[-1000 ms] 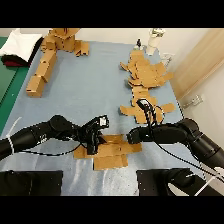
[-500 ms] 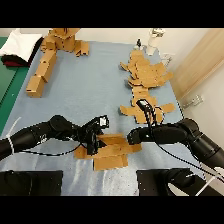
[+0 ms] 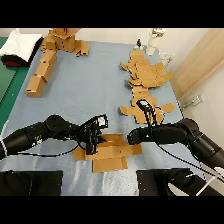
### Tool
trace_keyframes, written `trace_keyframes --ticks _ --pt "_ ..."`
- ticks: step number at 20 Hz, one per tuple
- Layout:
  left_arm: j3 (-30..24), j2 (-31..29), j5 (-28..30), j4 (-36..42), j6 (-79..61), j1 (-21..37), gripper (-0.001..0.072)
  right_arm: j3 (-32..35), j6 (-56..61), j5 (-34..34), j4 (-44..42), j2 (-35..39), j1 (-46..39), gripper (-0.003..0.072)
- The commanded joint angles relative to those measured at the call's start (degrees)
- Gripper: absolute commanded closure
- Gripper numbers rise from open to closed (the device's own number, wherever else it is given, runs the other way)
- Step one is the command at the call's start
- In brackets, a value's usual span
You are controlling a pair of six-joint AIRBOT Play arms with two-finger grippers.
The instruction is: Fold the box.
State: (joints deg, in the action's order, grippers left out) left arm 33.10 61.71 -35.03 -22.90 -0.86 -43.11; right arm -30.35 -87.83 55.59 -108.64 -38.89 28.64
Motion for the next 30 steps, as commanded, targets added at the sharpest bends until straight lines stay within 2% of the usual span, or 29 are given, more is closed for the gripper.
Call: trace_keyframes --ticks 1,5,12,22,30 --pt "0.04 0.46 -0.07 -0.37 0.74 -0.02 0.0696 0.02 0.02 0.0 -0.02 0.02 0.04 0.0684" --pt "0.04 0.44 -0.31 -0.52 0.74 -0.11 0.0697 0.02 0.02 -0.04 0.0 0.02 0.04 0.0685" --pt "0.0 0.44 -4.11 -0.52 1.11 -0.13 0.0697 0.02 0.02 -0.07 0.02 0.02 0.04 0.0685" --pt "0.0 0.48 -3.96 -2.23 1.75 -0.07 0.0696 0.02 0.0 -0.09 0.26 -0.02 0.02 0.0685" --pt "0.09 3.41 -3.89 -2.64 1.75 -0.07 0.0696 0.02 0.0 0.37 0.57 -0.09 0.02 0.0684"
